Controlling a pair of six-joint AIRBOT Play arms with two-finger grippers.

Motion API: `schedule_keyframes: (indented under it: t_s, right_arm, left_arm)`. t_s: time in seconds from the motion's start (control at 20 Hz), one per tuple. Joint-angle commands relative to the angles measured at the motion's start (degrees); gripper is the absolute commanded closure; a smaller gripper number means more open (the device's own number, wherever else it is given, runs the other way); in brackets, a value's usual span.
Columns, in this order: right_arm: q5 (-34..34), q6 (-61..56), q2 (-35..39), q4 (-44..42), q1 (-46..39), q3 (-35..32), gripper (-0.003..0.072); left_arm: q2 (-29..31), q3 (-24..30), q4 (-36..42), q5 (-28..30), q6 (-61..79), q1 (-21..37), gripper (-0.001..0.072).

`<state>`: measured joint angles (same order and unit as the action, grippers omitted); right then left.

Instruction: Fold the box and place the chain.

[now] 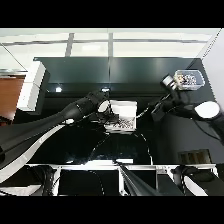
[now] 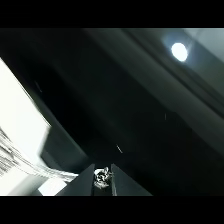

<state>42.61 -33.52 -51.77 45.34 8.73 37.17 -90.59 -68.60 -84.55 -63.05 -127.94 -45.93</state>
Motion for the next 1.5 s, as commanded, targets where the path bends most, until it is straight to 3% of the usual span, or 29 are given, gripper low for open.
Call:
schedule_keyframes:
  t_s: [0.0,0.15,0.2,0.55,0.65,0.75,0.95,1.15,1.45]
  right_arm:
    - [12.63,-13.38,4.81,-6.43,-1.09,6.64,0.0673]
    - [13.31,-13.4,4.76,-24.2,-0.81,8.39,0.0668]
    - [11.17,-13.73,4.63,-25.49,0.31,8.39,0.0668]
    - [7.3,-25.68,-3.74,-5.84,12.48,8.11,0.0662]
    - [7.85,-25.66,-4.81,-5.73,12.76,8.11,0.0475]
    - [8.41,-26.14,-3.67,-3.19,10.58,8.63,0.0473]
    - [8.98,-28.87,3.63,4.85,-2.45,10.43,0.0474]
    - [15.04,-29.92,5.55,10.62,-14.58,9.66,0.0475]
    - [15.78,-29.88,5.55,9.55,-16.94,9.2,0.0475]
  left_arm:
    - [-0.02,-0.02,0.0,0.0,0.0,0.0,0.0679]
    - [-0.02,-0.02,0.0,-0.02,0.02,0.0,0.0679]
    - [-0.02,-0.02,0.0,-0.02,0.02,0.0,0.0679]
    - [-0.02,-0.02,0.0,0.02,0.02,0.0,0.0679]
    - [-0.02,-0.02,-0.02,0.02,0.02,0.0,0.0679]
    - [-0.02,-0.02,0.0,0.02,0.02,0.0,0.0679]
    - [-0.02,-0.02,-0.02,0.04,0.02,0.0,0.0679]
    - [-0.02,0.0,1.09,2.36,0.02,0.02,0.0679]
    - [0.0,-0.09,1.05,2.47,-2.36,0.0,0.0679]
